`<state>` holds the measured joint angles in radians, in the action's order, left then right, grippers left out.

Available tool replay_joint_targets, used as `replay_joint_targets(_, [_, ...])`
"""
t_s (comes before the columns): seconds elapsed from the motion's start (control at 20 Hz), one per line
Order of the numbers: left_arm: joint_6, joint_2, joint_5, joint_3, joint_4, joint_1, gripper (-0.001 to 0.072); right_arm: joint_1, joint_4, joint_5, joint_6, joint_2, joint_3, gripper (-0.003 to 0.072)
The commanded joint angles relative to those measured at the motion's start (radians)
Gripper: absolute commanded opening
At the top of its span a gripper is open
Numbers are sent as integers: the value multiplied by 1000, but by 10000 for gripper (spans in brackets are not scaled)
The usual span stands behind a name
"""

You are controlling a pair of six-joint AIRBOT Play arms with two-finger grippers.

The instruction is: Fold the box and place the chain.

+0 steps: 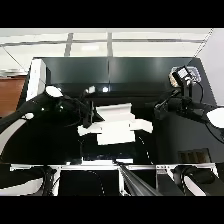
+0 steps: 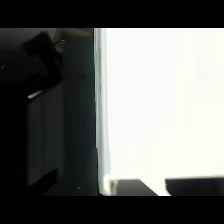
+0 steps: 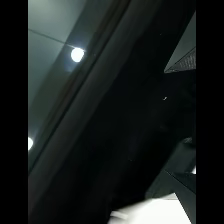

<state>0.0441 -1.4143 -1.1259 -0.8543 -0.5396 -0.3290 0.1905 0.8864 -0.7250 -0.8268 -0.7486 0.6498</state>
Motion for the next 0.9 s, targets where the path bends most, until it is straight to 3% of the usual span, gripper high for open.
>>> replay_joint_targets(0.0, [176,-1,247,28,-31,-100,25,-2,82,-68,68,-6,-11,715])
replay_joint_targets(0.1, [178,-15,307,28,-21,-134,26,-2,154,-97,136,-18,-47,715])
replay_joint_targets(0.4, [177,-63,293,28,-24,-146,27,-2,147,-145,441,-29,-179,714])
replay_joint_targets(0.65, [175,-84,284,27,-29,-146,28,-1,-50,-169,605,-30,-279,714])
replay_joint_targets(0.85, [173,-84,284,27,-29,-146,28,61,-74,-165,660,-49,-319,714])
